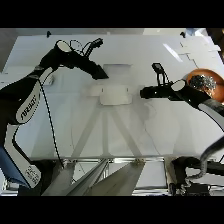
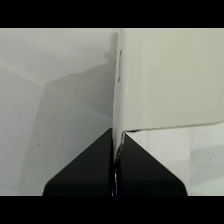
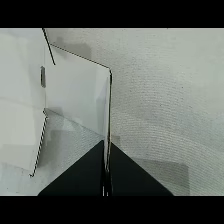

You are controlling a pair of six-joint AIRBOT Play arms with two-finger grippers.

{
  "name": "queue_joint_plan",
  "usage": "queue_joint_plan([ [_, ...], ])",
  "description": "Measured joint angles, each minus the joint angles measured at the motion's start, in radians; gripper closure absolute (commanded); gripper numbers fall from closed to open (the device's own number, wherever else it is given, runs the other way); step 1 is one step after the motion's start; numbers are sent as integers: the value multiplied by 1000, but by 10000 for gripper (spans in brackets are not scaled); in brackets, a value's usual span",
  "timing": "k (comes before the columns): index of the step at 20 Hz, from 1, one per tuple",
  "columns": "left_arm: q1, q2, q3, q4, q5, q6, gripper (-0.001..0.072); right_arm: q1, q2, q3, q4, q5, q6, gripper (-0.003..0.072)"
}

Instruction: Fold the box and place the chain.

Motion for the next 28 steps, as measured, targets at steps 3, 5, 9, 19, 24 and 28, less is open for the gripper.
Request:
queue_joint_plan([
  [3,0,0,0,-1,-4,10,697,0,0,0,0,1,0,669],
  [5,0,0,0,-1,-7,12,695,0,0,0,0,1,0,669],
  [9,-3,1,0,-5,-10,15,695,0,0,0,0,3,0,669],
  [19,-20,2,0,-9,-3,18,695,0,0,0,-1,0,0,668],
  [24,-23,0,0,-16,-3,15,696,2,0,0,7,8,-1,151],
  [28,-19,0,0,-13,-3,18,704,0,16,0,10,2,0,153],
])
